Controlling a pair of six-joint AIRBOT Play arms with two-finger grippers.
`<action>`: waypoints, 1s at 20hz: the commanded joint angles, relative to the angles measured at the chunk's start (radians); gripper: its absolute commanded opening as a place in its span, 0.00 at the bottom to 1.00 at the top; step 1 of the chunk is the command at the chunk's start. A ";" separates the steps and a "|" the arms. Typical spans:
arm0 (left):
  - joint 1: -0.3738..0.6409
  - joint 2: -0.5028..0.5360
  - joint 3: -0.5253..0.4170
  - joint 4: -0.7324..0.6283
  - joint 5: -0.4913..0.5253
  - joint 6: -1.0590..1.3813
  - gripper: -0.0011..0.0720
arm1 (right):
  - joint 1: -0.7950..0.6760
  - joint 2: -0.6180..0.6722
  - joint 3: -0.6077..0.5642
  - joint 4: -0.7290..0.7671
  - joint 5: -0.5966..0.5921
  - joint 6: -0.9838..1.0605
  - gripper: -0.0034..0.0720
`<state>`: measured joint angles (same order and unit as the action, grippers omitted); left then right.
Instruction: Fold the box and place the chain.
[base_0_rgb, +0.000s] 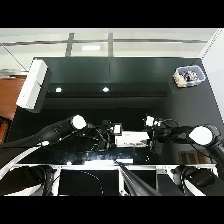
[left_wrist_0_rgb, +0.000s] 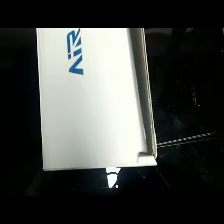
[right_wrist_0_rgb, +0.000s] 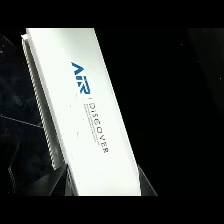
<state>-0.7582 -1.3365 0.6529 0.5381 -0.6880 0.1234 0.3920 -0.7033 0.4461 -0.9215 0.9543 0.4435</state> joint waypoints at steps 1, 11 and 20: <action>-0.001 0.000 0.000 0.000 -0.001 0.000 0.56 | 0.001 0.000 0.002 -0.005 -0.005 0.009 0.66; -0.001 0.000 0.000 0.000 -0.001 0.000 0.56 | 0.001 0.000 0.002 -0.007 0.061 0.009 0.56; -0.001 0.000 0.000 0.000 -0.001 0.000 0.56 | 0.001 0.000 0.002 -0.007 0.059 0.009 0.53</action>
